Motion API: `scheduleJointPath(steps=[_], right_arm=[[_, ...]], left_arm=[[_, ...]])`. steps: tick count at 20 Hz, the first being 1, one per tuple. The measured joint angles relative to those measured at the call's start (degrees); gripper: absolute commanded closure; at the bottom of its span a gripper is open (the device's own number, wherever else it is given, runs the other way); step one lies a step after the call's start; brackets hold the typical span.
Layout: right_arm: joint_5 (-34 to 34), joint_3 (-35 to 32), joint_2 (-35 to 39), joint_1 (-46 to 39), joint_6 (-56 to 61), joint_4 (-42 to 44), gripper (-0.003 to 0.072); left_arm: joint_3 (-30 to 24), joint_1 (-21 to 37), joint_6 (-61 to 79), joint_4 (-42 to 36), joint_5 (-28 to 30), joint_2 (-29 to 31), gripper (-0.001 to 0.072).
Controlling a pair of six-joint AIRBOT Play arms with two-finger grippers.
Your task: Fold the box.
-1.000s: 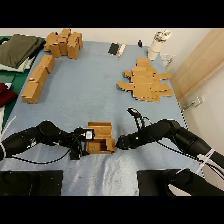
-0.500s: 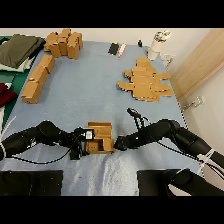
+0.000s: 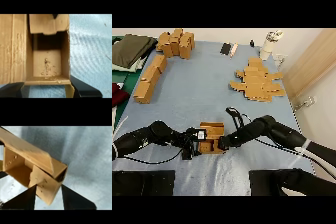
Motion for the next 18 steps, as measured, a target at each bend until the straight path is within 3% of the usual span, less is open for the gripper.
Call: scheduleJointPath(steps=[4,7,11,13,18], right_arm=[[-8.6,11.5,-6.5,7.9,15.9,-17.2,0.0200],[-15.5,18.6,-10.8,11.6,25.3,-25.0,0.0201],[-21.7,22.8,-15.5,14.5,34.5,-29.1,0.0201],[-22.9,23.6,-17.5,15.8,38.0,-29.2,0.0256],[-23.3,25.0,-21.4,18.4,43.7,-28.6,0.0296]], left_arm=[[0.0,0.0,0.0,0.0,0.0,0.0,0.0264],[0.0,0.0,0.0,0.0,0.0,0.0,0.0264],[0.0,0.0,0.0,0.0,0.0,0.0,0.0263],[0.0,0.0,0.0,0.0,0.0,0.0,0.0263],[0.0,0.0,0.0,0.0,0.0,0.0,0.0264]])
